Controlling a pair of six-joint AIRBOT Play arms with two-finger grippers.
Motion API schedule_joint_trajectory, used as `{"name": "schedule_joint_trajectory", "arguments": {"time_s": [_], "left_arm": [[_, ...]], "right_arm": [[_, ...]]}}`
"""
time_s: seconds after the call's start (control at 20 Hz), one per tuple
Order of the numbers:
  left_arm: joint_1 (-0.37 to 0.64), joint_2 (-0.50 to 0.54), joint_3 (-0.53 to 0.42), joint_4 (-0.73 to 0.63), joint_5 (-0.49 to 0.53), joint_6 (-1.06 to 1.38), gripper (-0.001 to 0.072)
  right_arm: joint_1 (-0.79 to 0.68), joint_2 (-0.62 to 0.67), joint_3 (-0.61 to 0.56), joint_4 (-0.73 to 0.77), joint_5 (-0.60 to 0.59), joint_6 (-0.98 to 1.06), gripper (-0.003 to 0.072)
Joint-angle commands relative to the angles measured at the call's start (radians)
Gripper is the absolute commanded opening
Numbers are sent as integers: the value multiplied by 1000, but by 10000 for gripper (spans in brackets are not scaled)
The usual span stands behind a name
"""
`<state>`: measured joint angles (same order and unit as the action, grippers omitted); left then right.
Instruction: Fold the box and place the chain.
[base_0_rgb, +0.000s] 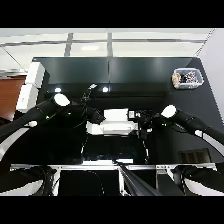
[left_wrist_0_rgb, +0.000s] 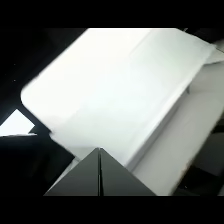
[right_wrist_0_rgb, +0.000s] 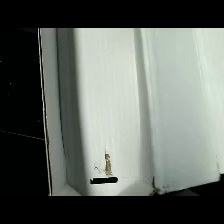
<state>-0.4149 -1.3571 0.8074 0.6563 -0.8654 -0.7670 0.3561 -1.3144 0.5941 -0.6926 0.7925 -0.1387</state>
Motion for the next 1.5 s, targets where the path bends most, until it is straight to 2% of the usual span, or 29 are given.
{"name": "schedule_joint_trajectory", "arguments": {"time_s": [0.0, 0.2, 0.3, 0.45, 0.5, 0.55, 0.7, 0.85, 1.0, 1.3, 1.4, 1.45], "left_arm": [[64, 79, 52, 53, -80, -16, 22], [170, 278, 1, 117, -103, 4, 22], [160, 355, -48, 144, -148, 231, 22], [124, 365, -100, 214, -213, 466, 31], [105, 356, -113, 237, -212, 552, 234], [76, 345, -124, 259, -188, 645, 720], [-6, 278, -115, 279, -60, 695, 715], [-42, 184, -95, 332, -51, 696, 715], [-45, 169, -90, 365, 12, 689, 714], [-77, 140, -91, 277, 27, 685, 693], [-82, 120, -91, 243, 1, 686, 688], [-90, 116, -91, 245, -5, 685, 659]], "right_arm": [[0, 0, 0, 1, 0, 1, 201], [0, 0, 0, 0, 0, 1, 201], [0, 0, 0, 0, 0, 1, 201], [0, 0, 0, 0, 0, 1, 201], [0, 0, 0, 1, 0, 1, 201], [0, 0, 0, 0, 0, 1, 201], [0, 0, 0, 1, 0, 1, 201], [0, 0, 0, 0, 0, 1, 201], [0, 0, 0, 1, 0, 1, 201], [0, 0, 0, 0, 0, 1, 201], [0, 0, 0, 1, 0, 1, 201], [0, 0, 0, 1, 0, 1, 201]]}}
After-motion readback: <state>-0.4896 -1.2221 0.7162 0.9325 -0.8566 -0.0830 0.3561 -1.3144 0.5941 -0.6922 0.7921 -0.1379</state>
